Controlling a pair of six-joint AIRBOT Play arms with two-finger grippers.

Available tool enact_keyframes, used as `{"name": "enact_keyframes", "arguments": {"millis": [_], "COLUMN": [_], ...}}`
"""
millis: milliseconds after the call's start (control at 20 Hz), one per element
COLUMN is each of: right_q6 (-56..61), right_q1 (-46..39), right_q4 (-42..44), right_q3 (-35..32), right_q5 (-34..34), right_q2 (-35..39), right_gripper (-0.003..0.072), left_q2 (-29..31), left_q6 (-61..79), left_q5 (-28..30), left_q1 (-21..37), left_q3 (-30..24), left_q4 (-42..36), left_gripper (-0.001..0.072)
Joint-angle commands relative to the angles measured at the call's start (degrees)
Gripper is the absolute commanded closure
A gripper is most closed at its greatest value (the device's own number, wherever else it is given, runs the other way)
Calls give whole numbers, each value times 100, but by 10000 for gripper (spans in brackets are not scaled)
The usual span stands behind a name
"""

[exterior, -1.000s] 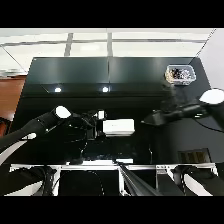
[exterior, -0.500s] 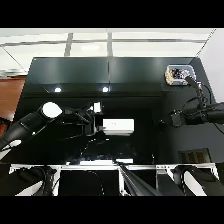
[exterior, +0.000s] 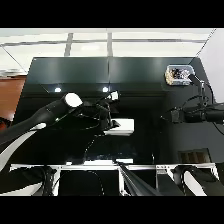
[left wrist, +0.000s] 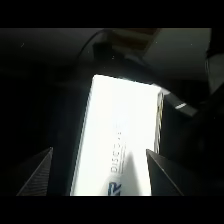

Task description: Fold the box and place the chain.

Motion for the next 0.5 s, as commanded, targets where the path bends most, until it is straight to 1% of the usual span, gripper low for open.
{"name": "enact_keyframes", "arguments": {"millis": [0,250,450], "right_q6": [-15,-20,-20], "right_q1": [-2,-2,-2], "right_q4": [-4,-7,-7], "right_q3": [-11,-11,-11], "right_q5": [-50,-267,-284], "right_q2": [2,2,2], "right_gripper": [674,674,674], "left_q2": [-404,-435,-435], "left_q6": [-66,-9,79], "left_q5": [-210,-527,-525], "left_q1": [-37,-59,-129], "left_q3": [149,149,149], "left_q4": [-389,-382,-267], "left_gripper": [-3,-3,-3]}}
